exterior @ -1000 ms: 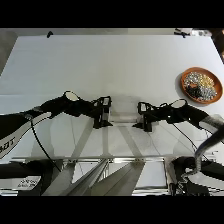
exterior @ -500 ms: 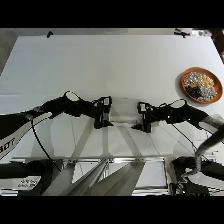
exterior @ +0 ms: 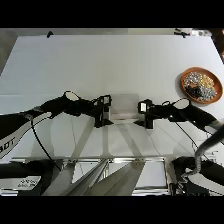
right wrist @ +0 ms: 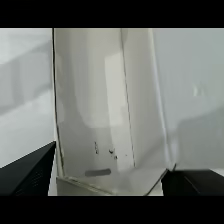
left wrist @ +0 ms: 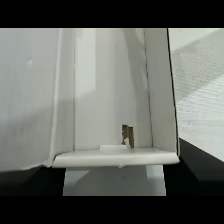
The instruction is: Fold the box and place the chain.
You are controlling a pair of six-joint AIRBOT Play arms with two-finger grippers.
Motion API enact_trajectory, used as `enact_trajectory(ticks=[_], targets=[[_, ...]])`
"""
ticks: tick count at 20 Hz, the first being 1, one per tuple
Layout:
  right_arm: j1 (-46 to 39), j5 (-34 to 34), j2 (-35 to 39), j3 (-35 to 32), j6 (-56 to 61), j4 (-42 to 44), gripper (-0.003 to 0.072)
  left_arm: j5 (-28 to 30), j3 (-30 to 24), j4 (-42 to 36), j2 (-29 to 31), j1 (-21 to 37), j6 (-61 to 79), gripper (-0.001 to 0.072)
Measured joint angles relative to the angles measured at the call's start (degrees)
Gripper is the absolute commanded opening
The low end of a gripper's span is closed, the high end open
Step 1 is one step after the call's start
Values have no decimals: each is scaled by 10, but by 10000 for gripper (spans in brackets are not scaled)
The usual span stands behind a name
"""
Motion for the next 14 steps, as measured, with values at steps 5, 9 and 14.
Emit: enact_trajectory(ticks=[5,9,14], targets=[[0,-40,71,0,31,-54,712,0,1,-1,0,0,0,273],[0,-52,107,0,83,-115,712,-7,1,2,1,0,0,273],[-1,-59,137,1,195,-206,711,-11,0,14,10,0,4,273]])
